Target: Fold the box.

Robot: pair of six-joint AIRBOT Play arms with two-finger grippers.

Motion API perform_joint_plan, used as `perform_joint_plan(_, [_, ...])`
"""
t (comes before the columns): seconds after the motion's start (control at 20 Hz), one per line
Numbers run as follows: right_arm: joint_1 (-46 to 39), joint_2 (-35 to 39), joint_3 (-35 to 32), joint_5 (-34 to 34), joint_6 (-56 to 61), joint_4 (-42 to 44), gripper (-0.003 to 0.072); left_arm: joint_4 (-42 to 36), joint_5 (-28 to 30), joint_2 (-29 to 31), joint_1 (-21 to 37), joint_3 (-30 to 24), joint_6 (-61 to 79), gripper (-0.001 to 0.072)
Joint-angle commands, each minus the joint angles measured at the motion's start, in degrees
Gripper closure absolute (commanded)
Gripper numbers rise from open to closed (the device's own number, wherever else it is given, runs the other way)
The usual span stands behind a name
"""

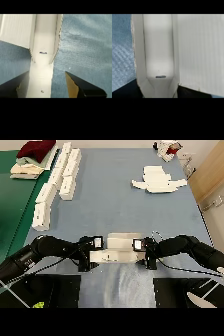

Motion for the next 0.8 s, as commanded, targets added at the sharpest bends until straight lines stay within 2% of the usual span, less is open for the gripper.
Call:
perform_joint_plan(0.0, [0.0,0.0,0.0,0.0,0.0,0.0,0.0173,-4.9,3.2,-3.0,0.4,-1.1,6.2,0.0022])
perform_joint_plan(0.3, [0.0,0.0,0.0,0.0,0.0,0.0,0.0173,-15.9,7.7,-10.6,-0.1,-0.9,16.7,0.0025])
perform_joint_plan(0.35, [0.0,0.0,0.0,0.0,0.0,0.0,0.0172,-16.3,8.0,-11.6,-0.8,-0.8,16.8,0.0172])
perform_joint_plan(0.4, [0.0,0.0,0.0,0.0,0.0,0.0,0.0173,-16.2,8.3,-12.3,-1.4,-0.8,17.2,0.0359])
perform_joint_plan(0.45, [0.0,0.0,0.0,0.0,0.0,0.0,0.0173,-16.2,8.8,-12.9,-1.8,-0.8,18.1,0.0424])
perform_joint_plan(0.55, [0.0,0.0,0.0,0.0,0.0,0.0,0.0172,-16.3,10.6,-13.6,-2.5,-0.8,18.2,0.0436])
perform_joint_plan(0.6, [0.0,0.0,0.0,0.0,0.0,0.0,0.0172,-16.3,11.4,-13.8,-2.9,-0.7,18.2,0.0542])
perform_joint_plan(0.75, [0.0,0.0,0.0,0.0,0.0,0.0,0.0172,-16.3,15.1,-14.2,-4.1,-0.6,18.3,0.0548])
